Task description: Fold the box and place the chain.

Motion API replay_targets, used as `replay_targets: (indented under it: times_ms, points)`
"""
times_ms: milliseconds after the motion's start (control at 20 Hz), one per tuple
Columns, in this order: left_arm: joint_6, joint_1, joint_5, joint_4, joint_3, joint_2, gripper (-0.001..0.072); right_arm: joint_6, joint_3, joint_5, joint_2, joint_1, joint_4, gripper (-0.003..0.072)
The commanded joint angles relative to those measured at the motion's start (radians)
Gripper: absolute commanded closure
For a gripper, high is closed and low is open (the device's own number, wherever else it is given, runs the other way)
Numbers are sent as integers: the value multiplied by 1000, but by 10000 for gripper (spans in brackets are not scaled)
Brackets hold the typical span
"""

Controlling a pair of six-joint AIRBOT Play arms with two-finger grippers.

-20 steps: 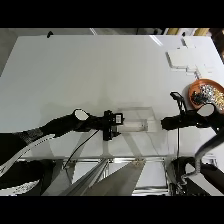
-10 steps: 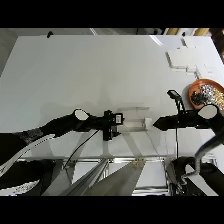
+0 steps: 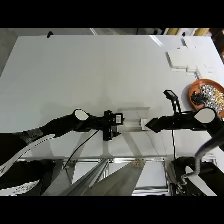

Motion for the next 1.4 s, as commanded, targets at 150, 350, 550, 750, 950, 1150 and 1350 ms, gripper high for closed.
replay_targets:
  times_ms: [150, 350, 550, 750, 950, 1150, 1350]
  points:
    - [0, 0, 0, 0, 0, 1, 506, 243, 38, -95, 1, 169, -82, 272]
    - [0, 0, 0, 0, 0, 1, 506, 634, 104, -111, -41, 330, -315, 274]
    - [0, 0, 0, 0, 0, 1, 506, 839, 178, -84, -153, 450, -444, 274]
    - [0, 0, 0, 0, 0, 1, 506, 954, 257, -53, -263, 531, -565, 276]
    - [0, 0, 0, 0, 0, 1, 506, 1082, 292, -2, -323, 557, -678, 284]
    - [0, 0, 0, 0, 0, 1, 506, 1101, 293, -2, -359, 557, -684, 312]
    - [0, 0, 0, 0, 0, 1, 505, 1100, 293, -2, -364, 557, -684, 397]
